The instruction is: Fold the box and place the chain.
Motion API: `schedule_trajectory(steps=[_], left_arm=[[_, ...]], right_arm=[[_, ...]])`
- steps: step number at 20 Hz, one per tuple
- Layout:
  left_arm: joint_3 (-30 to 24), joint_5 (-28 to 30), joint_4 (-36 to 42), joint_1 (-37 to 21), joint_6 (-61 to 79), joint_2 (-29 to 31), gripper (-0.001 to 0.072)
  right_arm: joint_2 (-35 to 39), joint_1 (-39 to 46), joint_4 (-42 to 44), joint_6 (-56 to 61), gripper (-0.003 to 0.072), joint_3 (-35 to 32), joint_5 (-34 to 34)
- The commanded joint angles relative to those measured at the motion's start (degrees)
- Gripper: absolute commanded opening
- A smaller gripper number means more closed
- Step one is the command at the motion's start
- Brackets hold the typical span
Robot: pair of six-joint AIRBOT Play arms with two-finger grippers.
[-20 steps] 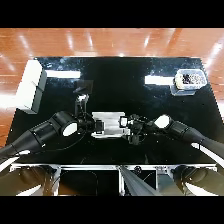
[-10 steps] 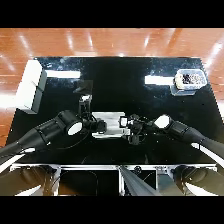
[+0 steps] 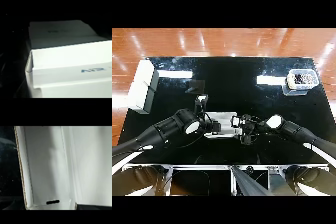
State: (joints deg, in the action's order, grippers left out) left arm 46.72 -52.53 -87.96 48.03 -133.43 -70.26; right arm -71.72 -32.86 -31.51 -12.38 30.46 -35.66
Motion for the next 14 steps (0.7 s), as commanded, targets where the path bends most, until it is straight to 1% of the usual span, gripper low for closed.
schedule_trajectory(steps=[1,2,4,7,8,9,12,14], left_arm=[[0.2,-1.7,-2.0,0.0,-1.3,-1.1,0.0603],[0.2,-1.6,-2.0,0.0,-1.5,-1.7,0.0591],[0.5,-1.9,-2.1,0.0,-1.7,-2.4,0.0590],[2.1,-2.3,-2.7,0.3,-1.7,-3.9,0.0578],[2.9,-2.6,-3.5,0.7,-1.7,-4.6,0.0576],[3.8,-3.4,-3.9,1.1,-1.6,-5.5,0.0553],[5.9,-4.1,-4.9,2.5,-1.7,-6.6,0.0551],[6.6,-5.8,-5.3,2.5,-1.6,-6.6,0.0544]], right_arm=[[0.0,0.0,0.0,0.0,0.0577,0.0,0.0],[0.0,0.0,0.0,0.0,0.0578,0.0,0.0],[0.0,0.0,0.0,0.0,0.0577,0.0,0.0],[0.0,0.0,0.0,0.0,0.0578,0.0,0.0],[0.0,0.0,0.0,0.0,0.0578,0.0,0.0],[0.0,0.0,0.0,0.0,0.0578,0.0,0.0],[0.0,0.0,0.0,0.0,0.0578,0.0,0.0],[0.0,0.0,0.0,0.0,0.0578,0.0,0.0]])
